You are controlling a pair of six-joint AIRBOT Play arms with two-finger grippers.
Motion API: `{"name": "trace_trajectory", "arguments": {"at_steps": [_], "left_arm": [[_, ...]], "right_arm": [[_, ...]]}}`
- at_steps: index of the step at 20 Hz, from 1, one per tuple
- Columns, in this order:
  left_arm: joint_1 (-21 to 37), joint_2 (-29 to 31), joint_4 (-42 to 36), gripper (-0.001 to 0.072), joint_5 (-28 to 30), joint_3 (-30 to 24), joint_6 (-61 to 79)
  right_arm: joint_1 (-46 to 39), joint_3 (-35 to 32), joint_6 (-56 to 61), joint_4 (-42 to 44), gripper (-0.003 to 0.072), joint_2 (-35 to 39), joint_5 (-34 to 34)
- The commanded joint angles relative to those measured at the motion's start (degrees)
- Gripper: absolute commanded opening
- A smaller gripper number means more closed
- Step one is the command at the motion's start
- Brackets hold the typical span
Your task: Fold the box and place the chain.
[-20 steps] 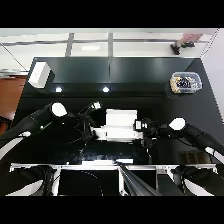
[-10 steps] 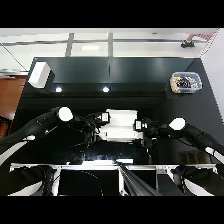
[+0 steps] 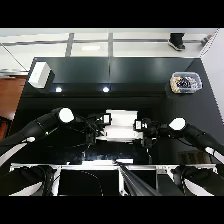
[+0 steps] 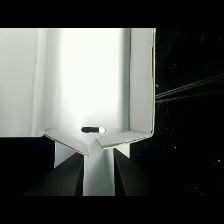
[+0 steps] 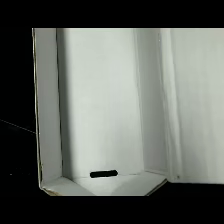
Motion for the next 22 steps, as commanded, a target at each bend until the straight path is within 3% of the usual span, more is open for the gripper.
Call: {"name": "trace_trajectory", "arguments": {"at_steps": [1,6,11,17,19,20,21,22], "left_arm": [[-0.11,0.11,-2.47,0.0218,1.49,0.04,0.0],[-0.59,-0.04,-6.23,0.0215,3.04,0.02,0.02],[-4.63,-1.44,-6.64,0.0216,9.14,0.02,0.0],[-5.46,-1.57,-6.58,0.0227,10.1,0.02,-0.94],[-5.49,-1.55,-6.64,0.0469,9.99,0.02,-0.94],[-5.46,-1.55,-6.6,0.047,9.99,0.02,-0.94],[-5.46,-1.55,-6.6,0.0372,9.94,0.02,-0.94],[-5.46,-1.55,-6.64,0.0228,9.92,0.02,-0.94]], "right_arm": [[0.0,0.02,0.04,0.0,0.0317,0.02,0.0],[0.0,0.02,0.04,0.0,0.0317,0.02,0.0],[0.0,0.02,0.07,0.02,0.0317,0.02,-0.02],[0.0,0.02,0.07,0.0,0.0317,0.02,-0.02],[0.0,0.02,0.07,0.0,0.0317,0.02,-0.02],[0.0,0.02,0.07,0.0,0.0317,0.02,-0.02],[0.0,0.02,0.07,0.0,0.0317,0.02,-0.04],[0.0,0.02,0.07,0.0,0.0317,0.02,-0.04]]}}
